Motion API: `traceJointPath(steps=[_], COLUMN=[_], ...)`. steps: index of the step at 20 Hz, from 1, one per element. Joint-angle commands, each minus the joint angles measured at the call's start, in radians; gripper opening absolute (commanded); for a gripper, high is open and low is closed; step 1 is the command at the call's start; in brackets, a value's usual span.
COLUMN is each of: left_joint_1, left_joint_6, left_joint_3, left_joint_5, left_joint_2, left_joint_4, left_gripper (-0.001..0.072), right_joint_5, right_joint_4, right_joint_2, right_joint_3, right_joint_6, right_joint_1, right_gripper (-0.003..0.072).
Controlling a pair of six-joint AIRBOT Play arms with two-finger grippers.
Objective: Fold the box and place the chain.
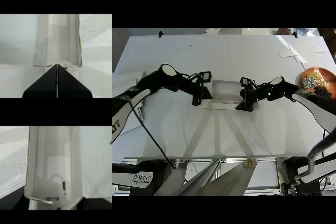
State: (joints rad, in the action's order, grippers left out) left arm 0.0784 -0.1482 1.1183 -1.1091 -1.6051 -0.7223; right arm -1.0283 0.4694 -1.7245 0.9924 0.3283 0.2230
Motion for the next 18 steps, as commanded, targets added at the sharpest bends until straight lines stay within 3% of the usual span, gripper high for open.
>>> traceJointPath(steps=[1, 4, 7, 9, 12, 14, 18], left_joint_1=[-0.05, -0.109, -0.188, -0.242, -0.278, -0.276, -0.247], left_joint_6=[0.044, 0.09, 0.282, 0.479, 0.842, 0.965, 1.013], left_joint_3=[-0.022, -0.099, -0.196, -0.253, -0.298, -0.299, -0.299], left_joint_5=[-0.002, -0.002, 0.006, 0.063, 0.195, 0.189, 0.165], left_joint_2=[0.092, 0.214, 0.326, 0.362, 0.347, 0.32, 0.256], left_joint_4=[-0.004, -0.004, -0.007, -0.037, -0.195, -0.296, -0.303], left_gripper=[0.0007, 0.0007, 0.0006, 0.0005, 0.0004, 0.0003, 0.0002], right_joint_5=[-0.002, -0.002, -0.002, -0.002, -0.002, -0.002, -0.002], right_joint_4=[0.001, 0.001, 0.001, 0.001, 0.001, 0.001, 0.001], right_joint_2=[0.0, 0.0, 0.0, 0.0, 0.0, 0.0, 0.0], right_joint_3=[0.001, 0.001, 0.001, 0.001, 0.001, 0.001, 0.001], right_joint_6=[0.001, 0.001, 0.001, 0.001, 0.001, 0.001, 0.001], right_joint_1=[0.0, 0.0, 0.0, 0.0, 0.0, 0.0, 0.0], right_gripper=[0.0501, 0.0501, 0.0501, 0.0501, 0.0501, 0.0501, 0.0501])
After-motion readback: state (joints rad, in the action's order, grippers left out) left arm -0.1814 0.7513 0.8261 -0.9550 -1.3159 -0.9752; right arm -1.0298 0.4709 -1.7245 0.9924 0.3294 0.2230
